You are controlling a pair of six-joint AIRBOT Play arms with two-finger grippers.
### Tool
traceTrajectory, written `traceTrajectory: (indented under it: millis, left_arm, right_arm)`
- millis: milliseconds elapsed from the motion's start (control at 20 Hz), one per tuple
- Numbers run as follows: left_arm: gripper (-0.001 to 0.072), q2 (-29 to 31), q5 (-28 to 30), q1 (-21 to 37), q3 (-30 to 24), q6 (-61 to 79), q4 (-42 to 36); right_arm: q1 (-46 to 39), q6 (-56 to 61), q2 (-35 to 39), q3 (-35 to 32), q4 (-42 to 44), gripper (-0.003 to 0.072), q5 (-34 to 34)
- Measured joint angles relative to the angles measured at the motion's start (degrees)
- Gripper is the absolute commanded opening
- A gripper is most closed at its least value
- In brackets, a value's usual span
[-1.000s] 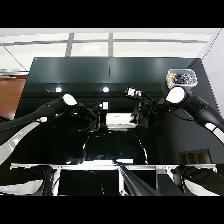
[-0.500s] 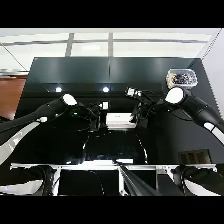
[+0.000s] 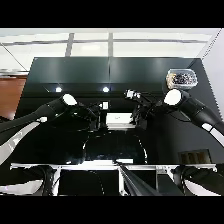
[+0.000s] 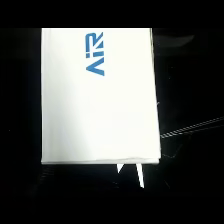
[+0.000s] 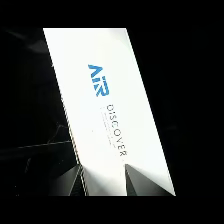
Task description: Fold the box and place the chain.
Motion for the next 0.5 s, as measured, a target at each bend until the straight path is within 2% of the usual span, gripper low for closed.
traceTrajectory:
  millis: [200, 250, 300, 350, 500]
  left_arm:
    - [0.0393, 0.00, -0.04, 0.00, 0.00, -0.07, 0.02]
    - [0.0393, 0.00, -0.07, 0.00, 0.00, -0.07, 0.00]
    - [0.0393, -0.02, -0.07, 0.00, 0.00, -0.09, 0.00]
    - [0.0393, 0.00, -0.07, 0.00, 0.00, -0.09, 0.02]
    - [0.0393, 0.00, -0.09, 0.00, 0.00, -0.11, 0.00]
  right_arm:
    - [-0.46, 3.43, 1.64, 0.61, -0.46, 0.0316, 1.01]
    - [-1.09, 5.97, 2.78, 1.05, -0.31, 0.0289, 1.70]
    - [-1.99, 9.18, 3.96, 1.31, -0.35, 0.0136, 2.95]
    - [-3.19, 12.87, 5.03, 1.40, -0.31, 0.0025, 4.37]
    - [-7.61, 22.12, 6.86, -1.77, 3.76, 0.0022, 8.13]
